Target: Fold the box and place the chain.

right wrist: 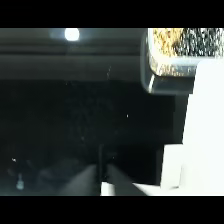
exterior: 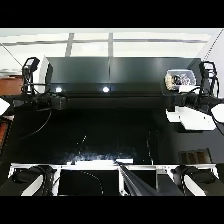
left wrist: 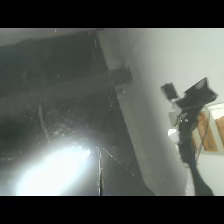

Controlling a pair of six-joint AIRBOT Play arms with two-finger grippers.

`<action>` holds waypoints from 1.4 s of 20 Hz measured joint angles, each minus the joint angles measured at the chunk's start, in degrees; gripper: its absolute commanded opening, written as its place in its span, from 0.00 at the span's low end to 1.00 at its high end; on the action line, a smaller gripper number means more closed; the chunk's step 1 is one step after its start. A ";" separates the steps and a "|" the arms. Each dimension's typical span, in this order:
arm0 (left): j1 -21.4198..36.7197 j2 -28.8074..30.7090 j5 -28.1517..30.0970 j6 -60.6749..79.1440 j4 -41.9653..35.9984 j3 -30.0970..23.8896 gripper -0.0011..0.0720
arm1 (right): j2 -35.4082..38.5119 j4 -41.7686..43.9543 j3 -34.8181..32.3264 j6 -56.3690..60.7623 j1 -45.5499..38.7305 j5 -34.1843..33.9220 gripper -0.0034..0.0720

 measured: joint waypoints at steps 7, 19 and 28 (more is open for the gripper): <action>0.00 -1.03 1.55 -0.02 0.09 -0.04 0.99 | -2.54 -9.90 3.37 6.08 -14.27 0.15 0.98; 0.00 -1.20 1.57 -0.02 -0.31 -0.04 0.99 | -33.20 15.63 24.44 -18.91 -65.85 22.62 0.98; 0.00 -1.20 0.70 -0.02 -0.33 -0.04 0.99 | -49.92 31.93 33.29 -38.18 -65.81 32.85 0.97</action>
